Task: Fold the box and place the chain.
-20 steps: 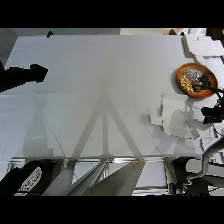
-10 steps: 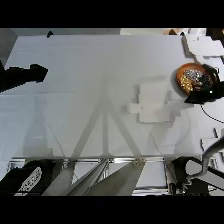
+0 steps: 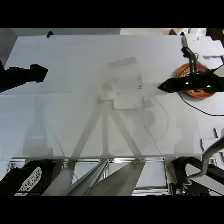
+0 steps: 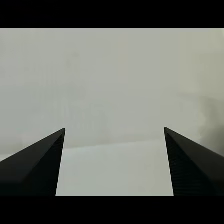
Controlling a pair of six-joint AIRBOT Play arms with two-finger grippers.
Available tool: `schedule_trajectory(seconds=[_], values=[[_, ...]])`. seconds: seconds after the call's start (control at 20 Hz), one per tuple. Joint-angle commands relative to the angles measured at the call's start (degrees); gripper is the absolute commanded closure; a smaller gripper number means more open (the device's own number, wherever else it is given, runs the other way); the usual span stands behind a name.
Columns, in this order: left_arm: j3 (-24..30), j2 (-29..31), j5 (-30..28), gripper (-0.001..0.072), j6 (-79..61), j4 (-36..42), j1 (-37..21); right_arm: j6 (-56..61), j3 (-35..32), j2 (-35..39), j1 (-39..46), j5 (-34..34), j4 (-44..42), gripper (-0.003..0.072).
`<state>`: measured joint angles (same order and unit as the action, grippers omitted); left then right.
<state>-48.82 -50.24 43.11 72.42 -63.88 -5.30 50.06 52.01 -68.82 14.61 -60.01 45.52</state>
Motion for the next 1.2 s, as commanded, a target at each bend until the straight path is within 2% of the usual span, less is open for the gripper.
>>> schedule_trajectory(seconds=[0.0, 0.1, 0.25, 0.5, 0.7, 1.15], values=[[-0.1, 0.0, 0.0, 0.0015, 0.0, 0.0, 0.0, -1.0, -6.3, 0.1, -5.6, 13.2, -4.2, 0.0679], [-0.1, 0.0, 0.0, 0.0015, 0.0, 0.0, 0.0, -3.6, -11.1, 0.1, -7.8, 19.2, -8.9, 0.0679], [-0.1, 0.0, 0.0, 0.0015, 0.0, 0.0, 0.0, -12.1, -15.3, -0.1, -11.4, 22.5, -19.0, 0.0681], [-0.1, 0.0, 0.0, 0.0015, 0.0, 0.0, 0.0, -15.6, -15.7, -2.8, -17.4, 31.8, -20.4, 0.0681], [-0.1, 0.0, 0.0, 0.0015, 0.0, 0.0, 0.0, -15.7, -15.7, -7.1, -19.4, 32.9, -22.0, 0.0681], [-0.1, 0.0, 0.0, 0.0015, 0.0, 0.0, 0.0, -15.6, -15.7, -7.2, -20.7, 34.1, -22.0, 0.0677]])
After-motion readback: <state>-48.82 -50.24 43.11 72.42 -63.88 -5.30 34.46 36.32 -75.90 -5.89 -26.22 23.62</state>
